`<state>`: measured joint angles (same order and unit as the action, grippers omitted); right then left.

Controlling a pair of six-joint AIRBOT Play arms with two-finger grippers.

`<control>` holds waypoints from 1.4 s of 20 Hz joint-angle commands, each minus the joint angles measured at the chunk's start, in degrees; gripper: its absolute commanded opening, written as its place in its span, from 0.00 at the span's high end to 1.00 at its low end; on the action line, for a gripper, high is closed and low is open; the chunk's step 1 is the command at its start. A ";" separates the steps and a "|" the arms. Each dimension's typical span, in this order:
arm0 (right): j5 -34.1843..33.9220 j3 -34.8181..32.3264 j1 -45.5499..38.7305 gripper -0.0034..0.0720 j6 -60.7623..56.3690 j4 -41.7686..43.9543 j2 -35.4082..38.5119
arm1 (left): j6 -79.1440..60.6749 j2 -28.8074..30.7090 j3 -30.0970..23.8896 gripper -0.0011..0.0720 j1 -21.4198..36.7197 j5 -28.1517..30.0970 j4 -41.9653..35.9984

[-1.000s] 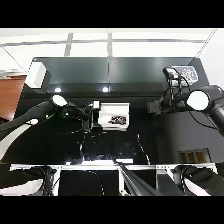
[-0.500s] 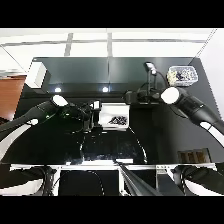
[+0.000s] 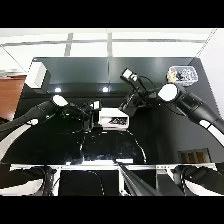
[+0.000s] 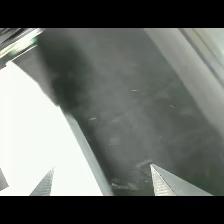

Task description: Fold the box and place the chain.

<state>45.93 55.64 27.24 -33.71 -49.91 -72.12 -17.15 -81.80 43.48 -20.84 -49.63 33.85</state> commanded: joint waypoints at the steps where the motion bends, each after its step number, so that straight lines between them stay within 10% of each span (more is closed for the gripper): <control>1: 5.77 0.28 0.79 0.03 14.45 0.39 -0.48 | -0.02 -0.02 0.04 0.44 -0.04 0.09 0.00; 17: 8.85 0.28 1.20 0.07 14.69 0.79 -2.49 | -0.02 -0.02 0.04 0.44 -0.04 0.09 0.02; 22: 9.31 0.28 1.20 0.64 14.47 0.74 -2.89 | -0.02 -0.02 0.04 0.44 -0.04 0.09 0.02; 28: 9.35 0.22 1.22 0.64 14.40 0.33 -3.30 | -0.02 -0.02 0.04 0.44 -0.04 0.09 0.02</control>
